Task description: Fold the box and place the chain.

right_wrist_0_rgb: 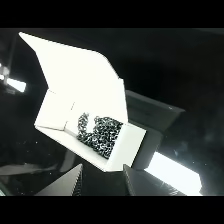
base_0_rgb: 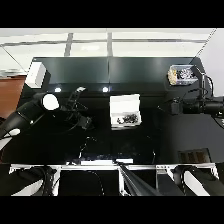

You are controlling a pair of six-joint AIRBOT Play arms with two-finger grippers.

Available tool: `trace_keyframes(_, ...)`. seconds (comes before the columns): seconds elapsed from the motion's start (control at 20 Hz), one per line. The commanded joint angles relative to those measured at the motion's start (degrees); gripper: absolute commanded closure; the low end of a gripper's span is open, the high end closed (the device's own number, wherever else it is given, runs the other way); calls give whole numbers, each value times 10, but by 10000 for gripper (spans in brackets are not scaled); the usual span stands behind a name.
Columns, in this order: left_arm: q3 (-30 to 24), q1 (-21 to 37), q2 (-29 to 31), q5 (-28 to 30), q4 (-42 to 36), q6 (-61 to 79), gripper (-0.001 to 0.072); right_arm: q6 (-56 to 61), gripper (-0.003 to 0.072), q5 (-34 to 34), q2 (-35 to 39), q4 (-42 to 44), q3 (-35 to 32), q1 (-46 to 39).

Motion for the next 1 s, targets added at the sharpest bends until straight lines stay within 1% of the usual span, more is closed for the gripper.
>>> trace_keyframes(0.0, -33, -10, 6, 75, -86, 321, -3, 0, 378, -9, 0, 0, 0, 0)
trace_keyframes(0.15, -33, -50, 5, 142, -86, 530, -3, 0, 379, -9, 0, 0, 0, 0)
trace_keyframes(0.2, -33, -65, 2, 169, -87, 578, -3, 0, 379, -9, 0, 0, 0, 0)
trace_keyframes(0.25, -28, -74, -9, 176, -94, 593, -2, 0, 379, -9, 0, 0, 0, 0)
trace_keyframes(0.35, -14, -74, -49, 148, -142, 593, -2, 0, 378, -9, 0, 0, 0, 0)
trace_keyframes(0.45, 9, -72, -90, 121, -142, 593, -2, 0, 379, -9, 0, 0, 0, 0)
trace_keyframes(0.6, 39, -70, -139, 122, -146, 593, -2, 0, 379, -9, 0, 0, 0, 0)
trace_keyframes(0.7, 59, -70, -164, 126, -167, 594, -3, 0, 379, -10, 0, 0, 0, 0)
trace_keyframes(0.85, 80, -70, -187, 126, -169, 594, -2, 0, 379, -10, 0, 0, 0, 0)
trace_keyframes(0.95, 81, -71, -188, 123, -173, 610, -2, 0, 378, -10, 0, 0, 0, 0)
